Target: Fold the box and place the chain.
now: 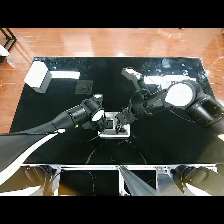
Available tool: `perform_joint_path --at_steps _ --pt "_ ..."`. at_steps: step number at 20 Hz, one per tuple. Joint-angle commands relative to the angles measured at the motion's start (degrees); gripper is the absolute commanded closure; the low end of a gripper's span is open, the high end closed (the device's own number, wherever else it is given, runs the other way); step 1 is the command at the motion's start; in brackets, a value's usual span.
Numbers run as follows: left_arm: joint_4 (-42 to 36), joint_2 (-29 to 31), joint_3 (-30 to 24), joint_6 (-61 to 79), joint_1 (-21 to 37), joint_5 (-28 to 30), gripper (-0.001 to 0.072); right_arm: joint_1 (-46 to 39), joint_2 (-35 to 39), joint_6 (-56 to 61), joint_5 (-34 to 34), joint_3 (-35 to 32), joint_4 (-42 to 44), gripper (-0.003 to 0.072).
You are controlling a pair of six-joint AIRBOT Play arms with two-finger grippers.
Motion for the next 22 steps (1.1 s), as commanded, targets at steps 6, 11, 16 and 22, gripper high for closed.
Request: perform_joint_path --at_steps 6,11,16,22 --pt "0.0 0.0 0.0 0.0 0.0 0.2 0.0690 -5.5 1.0 0.3 6.2 0.0 -0.2 0.0179" --pt "0.0 0.0 0.0 0.0 0.0 0.7 0.0690 -16.0 5.0 -0.3 19.5 -0.1 -9.9 -0.0020" --pt "-0.2 0.5 0.0 -0.1 0.0 1.3 0.0547 -19.0 5.3 -0.3 20.1 -0.2 -15.3 -0.0019" --pt "0.6 5.3 1.4 0.0 0.0 -0.4 0.0134 -19.0 5.3 -0.3 18.4 -0.2 -17.6 -0.0019"
